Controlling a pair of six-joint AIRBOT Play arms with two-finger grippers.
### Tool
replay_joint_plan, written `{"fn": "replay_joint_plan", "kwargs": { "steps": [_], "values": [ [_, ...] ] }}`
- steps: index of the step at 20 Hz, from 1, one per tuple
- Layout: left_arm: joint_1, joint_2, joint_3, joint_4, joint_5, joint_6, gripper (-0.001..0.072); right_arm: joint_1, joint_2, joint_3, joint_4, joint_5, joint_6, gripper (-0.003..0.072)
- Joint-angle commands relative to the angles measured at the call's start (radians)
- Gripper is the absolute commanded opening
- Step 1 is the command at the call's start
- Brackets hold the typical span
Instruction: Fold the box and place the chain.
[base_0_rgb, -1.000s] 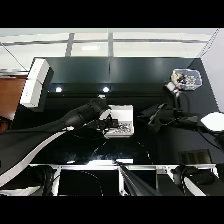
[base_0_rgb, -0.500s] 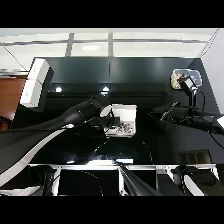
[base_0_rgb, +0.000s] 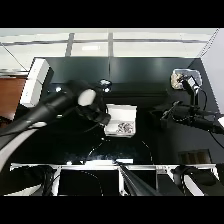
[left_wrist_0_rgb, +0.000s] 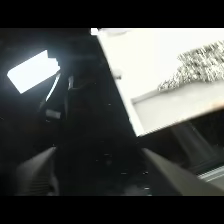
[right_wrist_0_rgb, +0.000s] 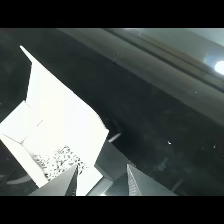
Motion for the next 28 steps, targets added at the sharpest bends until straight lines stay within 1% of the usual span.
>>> {"fn": "replay_joint_plan", "kwargs": {
  "steps": [1,2,3,4,5,6,7,8,9,10,11,15,17,20,21,24,26,28],
  "values": [
    [0.166,0.125,-0.143,-0.225,0.130,0.367,0.0708,0.000,0.001,0.001,0.001,-0.017,0.000,0.0384],
    [0.220,0.131,-0.206,-0.335,0.179,0.499,0.0708,0.000,0.001,0.001,0.001,-0.015,0.000,0.0384],
    [0.270,0.127,-0.267,-0.479,0.194,0.692,0.0708,0.000,0.001,0.001,0.001,-0.014,0.000,0.0384],
    [0.311,0.118,-0.317,-0.609,0.188,0.874,0.0708,0.000,0.001,0.001,0.001,-0.014,0.000,0.0384],
    [0.344,0.107,-0.356,-0.701,0.198,0.991,0.0708,0.000,0.001,0.001,0.001,-0.014,0.001,0.0384],
    [0.365,0.092,-0.389,-0.760,0.235,1.100,0.0708,0.000,0.001,0.001,0.001,-0.014,0.001,0.0384],
    [0.369,0.080,-0.417,-0.772,0.284,1.204,0.0708,0.000,0.001,0.001,0.001,-0.014,0.001,0.0384],
    [0.360,0.065,-0.441,-0.770,0.332,1.366,0.0708,0.000,0.001,0.001,0.001,-0.015,0.001,0.0384],
    [0.346,0.051,-0.458,-0.762,0.344,1.533,0.0707,0.000,0.001,0.001,0.001,-0.016,0.001,0.0384],
    [0.330,0.038,-0.462,-0.726,0.315,1.672,0.0706,0.000,0.001,0.001,0.002,-0.014,0.001,0.0384],
    [0.325,0.022,-0.462,-0.695,0.321,1.746,0.0706,0.000,0.001,0.001,0.002,-0.008,0.002,0.0384],
    [0.359,0.003,-0.462,-0.713,0.329,1.748,0.0706,0.000,0.001,0.001,0.002,0.007,0.005,0.0384],
    [0.384,-0.003,-0.462,-0.734,0.312,1.811,0.0707,0.000,0.001,0.001,0.002,-0.002,0.006,0.0383],
    [0.426,-0.061,-0.461,-0.912,0.227,1.986,0.0707,0.000,0.001,0.001,0.002,-0.001,0.007,0.0383],
    [0.431,-0.091,-0.457,-0.947,0.202,2.036,0.0708,0.000,0.001,0.001,0.002,0.000,0.007,0.0384],
    [0.414,-0.146,-0.450,-0.941,0.200,2.042,0.0707,0.000,0.001,0.001,0.002,-0.001,0.007,0.0384],
    [0.412,-0.146,-0.444,-0.988,0.240,2.045,0.0707,0.000,0.001,0.001,0.002,-0.001,0.007,0.0384],
    [0.411,-0.147,-0.443,-0.996,0.266,2.032,0.0707,0.000,0.001,0.001,0.002,0.000,0.007,0.0384]
  ]
}}
